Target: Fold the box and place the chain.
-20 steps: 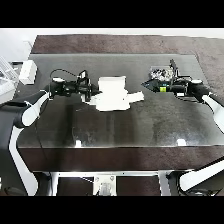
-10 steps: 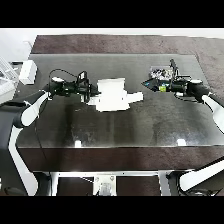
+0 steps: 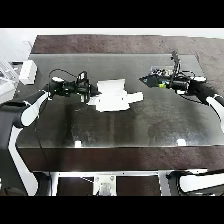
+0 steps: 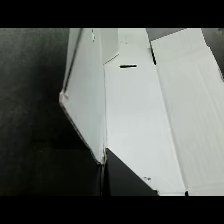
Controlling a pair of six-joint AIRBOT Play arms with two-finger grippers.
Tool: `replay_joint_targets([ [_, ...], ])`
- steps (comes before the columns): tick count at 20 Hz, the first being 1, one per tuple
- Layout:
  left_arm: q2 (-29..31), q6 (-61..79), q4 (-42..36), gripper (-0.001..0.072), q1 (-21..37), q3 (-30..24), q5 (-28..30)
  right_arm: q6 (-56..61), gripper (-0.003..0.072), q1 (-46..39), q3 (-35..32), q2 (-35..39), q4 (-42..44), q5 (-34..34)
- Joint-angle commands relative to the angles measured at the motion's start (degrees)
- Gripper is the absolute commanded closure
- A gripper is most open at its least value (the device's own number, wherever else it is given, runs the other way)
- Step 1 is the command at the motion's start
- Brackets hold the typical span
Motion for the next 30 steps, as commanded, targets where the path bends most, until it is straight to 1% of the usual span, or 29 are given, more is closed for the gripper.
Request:
replay_joint_targets([
  [1, -0.04, 0.04, 0.13, 0.0689, 0.04, 0.0, 0.39, -18.86, 0.0315, 2.56, -5.73, 7.06, -3.39, -6.27],
  [2, -0.04, 0.04, 0.13, 0.0688, 0.04, 0.0, 0.42, -20.9, 0.0294, 3.34, -7.17, 8.28, -6.64, -8.31],
  [3, -0.04, 0.04, 0.13, 0.0688, 0.04, 0.0, 0.42, -21.31, 0.0187, 4.17, -8.44, 8.94, -10.91, -9.01],
  [6, -0.04, 0.04, 0.13, 0.0689, 0.04, 0.0, 0.42, -21.27, 0.0181, 7.58, -10.93, 9.25, -24.13, -9.01],
  [7, -0.04, 0.04, 0.13, 0.0689, 0.04, 0.0, 0.37, -21.0, 0.0159, 9.07, -11.08, 9.25, -26.88, -9.03],
  [8, -0.04, 0.04, 0.13, 0.0689, 0.04, 0.0, 0.39, -20.87, 0.0158, 10.78, -11.08, 9.25, -28.55, -9.05],
  [10, -0.04, 0.04, 0.13, 0.0688, 0.04, 0.0, 0.37, -20.85, 0.0118, 13.79, -11.15, 9.27, -30.01, -9.14],
  [11, -0.04, 0.04, 0.13, 0.0689, 0.04, 0.0, 0.35, -20.9, 0.0118, 15.17, -11.37, 9.27, -30.25, -9.16],
  [13, -0.04, 0.04, 0.13, 0.0688, 0.04, 0.0, 0.35, -20.85, 0.0118, 17.86, -11.41, 9.25, -33.33, -9.16],
  [17, -0.04, 0.04, 0.13, 0.0688, 0.04, 0.0, 0.35, -20.92, 0.0118, 21.05, -11.56, 9.11, -34.56, -9.35],
  [21, -0.04, 0.04, 0.13, 0.0688, 0.04, 0.0, 0.35, -20.96, 0.0118, 22.49, -12.24, 7.13, -34.4, -15.58],
  [26, -0.04, 0.02, 0.13, 0.0689, 0.04, 0.0, 0.33, -25.75, 0.0118, 23.06, -12.26, 4.5, -33.46, -20.02],
  [30, -0.04, 0.02, 0.13, 0.0688, 0.04, 0.0, 0.33, -31.1, 0.0118, 23.04, -12.26, 4.46, -28.24, -23.02],
])
